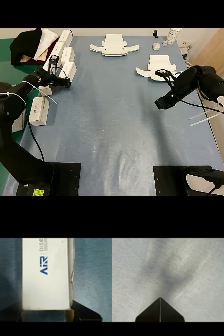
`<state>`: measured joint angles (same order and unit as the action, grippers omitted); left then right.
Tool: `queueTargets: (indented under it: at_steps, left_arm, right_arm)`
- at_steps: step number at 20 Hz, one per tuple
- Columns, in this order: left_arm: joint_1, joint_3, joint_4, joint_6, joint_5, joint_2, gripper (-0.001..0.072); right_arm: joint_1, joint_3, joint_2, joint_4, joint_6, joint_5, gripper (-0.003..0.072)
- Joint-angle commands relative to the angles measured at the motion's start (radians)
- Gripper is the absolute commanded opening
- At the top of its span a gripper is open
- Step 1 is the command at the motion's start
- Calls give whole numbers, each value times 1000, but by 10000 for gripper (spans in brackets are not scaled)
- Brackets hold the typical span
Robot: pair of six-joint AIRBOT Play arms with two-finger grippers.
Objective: Fold the box.
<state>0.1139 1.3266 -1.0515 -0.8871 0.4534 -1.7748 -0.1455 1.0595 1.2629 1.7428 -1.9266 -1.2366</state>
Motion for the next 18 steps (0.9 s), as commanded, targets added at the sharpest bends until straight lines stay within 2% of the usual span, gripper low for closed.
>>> queueTargets:
  at_steps: [1,4,5,6,12,18]
  left_arm:
    - [0,1,-3,0,10,-1,455]
    - [0,1,-3,0,10,-1,456]
    - [0,1,-3,-1,11,0,506]
    - [0,2,-3,-5,10,1,695]
    - [6,3,-5,-5,26,36,694]
    - [44,10,-8,-21,206,136,695]
  right_arm:
    - [1,1,0,0,0,0,6]
    - [1,1,0,0,0,0,6]
    - [1,1,0,0,0,0,6]
    - [1,1,0,0,0,0,6]
    - [1,1,0,0,0,0,6]
    - [1,1,0,0,0,0,6]
